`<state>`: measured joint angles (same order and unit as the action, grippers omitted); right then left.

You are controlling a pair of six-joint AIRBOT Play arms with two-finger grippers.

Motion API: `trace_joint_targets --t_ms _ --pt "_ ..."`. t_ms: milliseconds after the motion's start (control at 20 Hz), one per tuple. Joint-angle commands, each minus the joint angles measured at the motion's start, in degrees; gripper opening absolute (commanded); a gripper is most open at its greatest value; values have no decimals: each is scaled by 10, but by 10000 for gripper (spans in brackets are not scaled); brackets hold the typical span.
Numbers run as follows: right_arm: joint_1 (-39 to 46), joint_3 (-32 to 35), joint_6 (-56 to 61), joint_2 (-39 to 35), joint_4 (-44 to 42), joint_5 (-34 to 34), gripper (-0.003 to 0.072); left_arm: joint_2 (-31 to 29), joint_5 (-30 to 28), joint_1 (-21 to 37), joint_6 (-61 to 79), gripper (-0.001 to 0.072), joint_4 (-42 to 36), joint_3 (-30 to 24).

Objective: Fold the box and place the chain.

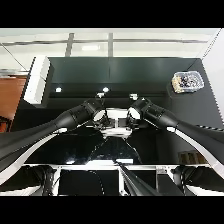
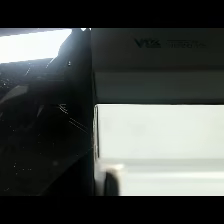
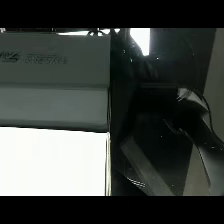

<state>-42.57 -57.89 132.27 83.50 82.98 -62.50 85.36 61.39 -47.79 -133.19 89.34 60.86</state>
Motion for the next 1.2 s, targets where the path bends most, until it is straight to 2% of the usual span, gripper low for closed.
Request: trace_joint_targets --t_ms 0,50,100,250,400,600,700,750,800,850,950,1000,1050,1150 --pt "0 0 -1 -1 2 -1 70 0 2 1 1 30 2 0" --pt "0 -1 -1 -2 3 -1 293 0 2 1 1 30 2 0" --pt "0 -1 -2 -6 5 -1 384 0 2 1 1 30 2 0" --pt "0 -1 -29 -37 17 -5 384 0 2 1 1 30 2 0" --pt "9 -1 -64 -113 28 -20 379 0 2 1 1 30 2 0" --pt "63 0 -57 -238 212 -43 379 0 2 1 1 30 2 0" --pt "123 3 -45 -251 351 -34 379 0 2 1 1 30 2 0" --pt "168 12 -45 -246 398 -2 380 0 2 1 1 30 2 0" --pt "218 24 -46 -238 412 49 465 0 2 1 1 30 2 0" --pt "279 36 -50 -224 402 116 716 0 2 1 1 30 2 0" --pt "397 34 -59 -172 341 219 716 0 2 1 1 30 2 0" --pt "445 14 -59 -137 299 240 713 0 2 1 1 30 2 0" --pt "486 -25 -63 -92 264 230 712 0 1 1 1 30 2 0" --pt "531 -141 -98 6 219 146 711 0 -1 1 1 30 2 0"
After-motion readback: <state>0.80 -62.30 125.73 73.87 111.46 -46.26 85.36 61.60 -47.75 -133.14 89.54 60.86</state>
